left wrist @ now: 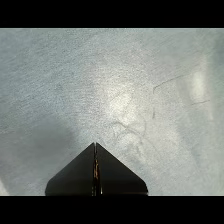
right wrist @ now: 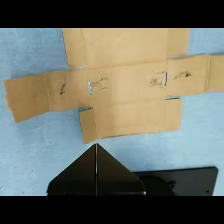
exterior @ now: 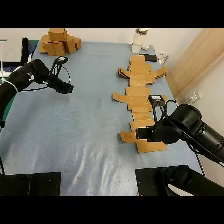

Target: Fold the box.

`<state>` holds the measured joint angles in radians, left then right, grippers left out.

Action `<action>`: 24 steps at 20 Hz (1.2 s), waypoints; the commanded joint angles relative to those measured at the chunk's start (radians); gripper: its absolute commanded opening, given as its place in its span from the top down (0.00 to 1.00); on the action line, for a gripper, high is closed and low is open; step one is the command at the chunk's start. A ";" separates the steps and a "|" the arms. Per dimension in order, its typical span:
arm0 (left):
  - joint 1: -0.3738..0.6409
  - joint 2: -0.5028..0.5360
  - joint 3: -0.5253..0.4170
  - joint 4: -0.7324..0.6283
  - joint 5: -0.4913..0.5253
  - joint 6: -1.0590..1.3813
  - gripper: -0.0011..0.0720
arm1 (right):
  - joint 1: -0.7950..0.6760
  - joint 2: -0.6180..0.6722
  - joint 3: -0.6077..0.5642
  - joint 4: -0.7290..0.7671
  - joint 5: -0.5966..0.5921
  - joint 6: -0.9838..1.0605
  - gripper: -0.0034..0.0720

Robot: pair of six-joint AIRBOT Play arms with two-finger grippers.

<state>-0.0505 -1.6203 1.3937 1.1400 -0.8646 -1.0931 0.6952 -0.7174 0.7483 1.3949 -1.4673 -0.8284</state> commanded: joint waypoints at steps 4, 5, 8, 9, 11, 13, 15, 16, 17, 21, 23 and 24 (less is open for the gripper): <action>0.001 0.000 0.000 0.000 0.001 0.000 0.97 | 0.000 0.000 -0.002 -0.019 0.024 0.009 0.95; 0.001 0.000 0.000 0.000 0.001 0.000 0.97 | -0.002 0.000 -0.002 -0.064 0.014 0.009 0.95; 0.001 0.000 0.000 0.000 0.001 0.000 0.97 | -0.130 0.000 0.000 -0.188 -0.038 -0.049 0.55; 0.001 0.000 0.000 0.000 0.001 0.000 0.97 | -0.224 -0.001 0.000 -0.186 -0.028 -0.118 0.56; 0.001 0.000 0.000 0.000 0.001 0.000 0.97 | -0.435 -0.012 0.000 -0.183 0.010 -0.270 0.55; 0.001 0.000 0.000 0.000 0.001 0.000 0.97 | -0.658 -0.040 0.001 -0.178 0.069 -0.418 0.42; 0.001 0.000 0.000 0.000 0.001 0.000 0.97 | -0.871 -0.091 0.001 -0.169 0.123 -0.599 0.35; 0.001 0.000 0.000 0.000 0.001 0.000 0.97 | -0.964 -0.127 0.002 -0.166 0.143 -0.653 0.35; 0.001 0.000 0.000 0.000 0.001 0.000 0.97 | -1.038 -0.163 0.002 -0.158 0.162 -0.679 0.35; 0.000 0.000 0.000 -0.037 -0.008 -0.004 0.97 | -1.186 -0.306 0.003 0.058 0.282 -1.014 0.35; 0.002 0.000 0.000 -0.186 -0.099 -0.030 0.97 | -1.186 -0.349 0.004 0.148 0.317 -1.126 0.35; 0.000 0.000 0.000 -0.269 -0.144 0.034 0.97 | -1.186 -0.362 0.004 0.178 0.334 -1.157 0.35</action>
